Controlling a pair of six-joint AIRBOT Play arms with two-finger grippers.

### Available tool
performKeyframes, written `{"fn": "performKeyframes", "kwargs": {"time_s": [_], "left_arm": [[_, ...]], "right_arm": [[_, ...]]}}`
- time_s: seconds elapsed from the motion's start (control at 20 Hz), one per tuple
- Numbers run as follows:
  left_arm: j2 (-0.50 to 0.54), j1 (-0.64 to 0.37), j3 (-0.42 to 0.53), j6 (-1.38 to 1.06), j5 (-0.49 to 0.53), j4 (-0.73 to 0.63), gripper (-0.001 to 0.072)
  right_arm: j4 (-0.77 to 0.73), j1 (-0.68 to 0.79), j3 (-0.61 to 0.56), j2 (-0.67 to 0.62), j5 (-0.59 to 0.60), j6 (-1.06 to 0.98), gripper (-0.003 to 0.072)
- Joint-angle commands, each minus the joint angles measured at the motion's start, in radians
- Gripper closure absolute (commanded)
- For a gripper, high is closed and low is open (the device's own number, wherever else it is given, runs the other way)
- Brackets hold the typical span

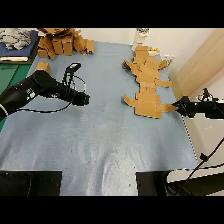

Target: Fold the box.

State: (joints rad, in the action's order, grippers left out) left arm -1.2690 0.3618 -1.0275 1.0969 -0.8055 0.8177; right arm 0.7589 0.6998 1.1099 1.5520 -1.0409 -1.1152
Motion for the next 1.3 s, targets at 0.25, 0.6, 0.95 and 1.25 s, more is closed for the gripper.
{"fn": "performKeyframes", "kwargs": {"time_s": [0.25, 0.6, 0.95, 1.25], "left_arm": [[-0.001, -0.001, 0.001, 0.031, -0.037, -0.006, 0.0696], [0.013, -0.084, 0.054, 0.044, -0.106, -0.004, 0.0696], [0.064, -0.196, 0.137, 0.036, -0.200, -0.010, 0.0696], [0.064, -0.197, 0.138, 0.031, -0.238, -0.010, 0.0696]], "right_arm": [[-0.030, -0.135, 0.000, 0.013, -0.115, 0.080, 0.0682], [-0.031, -0.367, -0.135, -0.134, -0.077, 0.076, 0.0684], [0.041, -0.465, -0.282, -0.267, 0.011, -0.003, 0.0311], [0.044, -0.465, -0.094, -0.111, -0.053, -0.003, 0.0336]]}}
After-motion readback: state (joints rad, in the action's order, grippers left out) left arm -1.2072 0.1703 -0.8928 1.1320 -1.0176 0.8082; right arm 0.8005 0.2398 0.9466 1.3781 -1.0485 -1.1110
